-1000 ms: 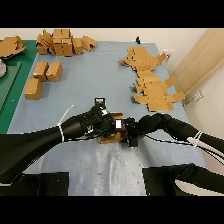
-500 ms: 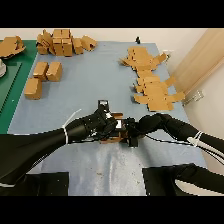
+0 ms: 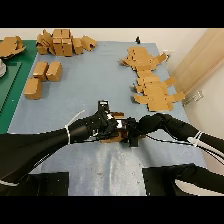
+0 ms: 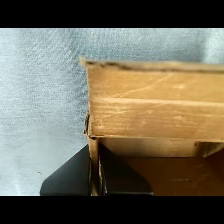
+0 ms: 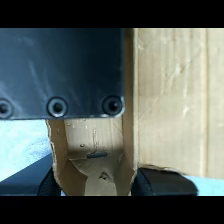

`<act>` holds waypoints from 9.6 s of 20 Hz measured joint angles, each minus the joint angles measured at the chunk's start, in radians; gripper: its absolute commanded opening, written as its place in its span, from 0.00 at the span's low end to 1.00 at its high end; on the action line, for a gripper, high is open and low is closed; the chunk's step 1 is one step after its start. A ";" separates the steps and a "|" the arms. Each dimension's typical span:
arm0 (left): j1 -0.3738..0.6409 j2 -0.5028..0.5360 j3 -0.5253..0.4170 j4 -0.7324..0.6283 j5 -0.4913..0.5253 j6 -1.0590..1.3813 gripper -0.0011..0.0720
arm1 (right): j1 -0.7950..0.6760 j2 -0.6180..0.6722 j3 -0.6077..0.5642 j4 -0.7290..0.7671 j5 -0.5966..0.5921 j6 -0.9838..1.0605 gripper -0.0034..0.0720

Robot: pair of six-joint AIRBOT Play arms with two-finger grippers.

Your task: Fold the box.

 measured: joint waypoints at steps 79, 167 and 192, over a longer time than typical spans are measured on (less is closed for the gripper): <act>0.439 0.290 -0.497 -0.916 0.374 2.511 0.97 | 0.001 0.000 0.000 0.002 -0.025 0.000 0.71; 0.367 0.228 -0.495 -0.942 0.505 2.544 0.64 | -0.326 -0.145 0.235 0.606 -0.520 1.027 0.04; 0.367 0.228 -0.495 -0.942 0.505 2.544 0.64 | -0.413 -0.253 0.241 0.650 -0.450 0.739 0.04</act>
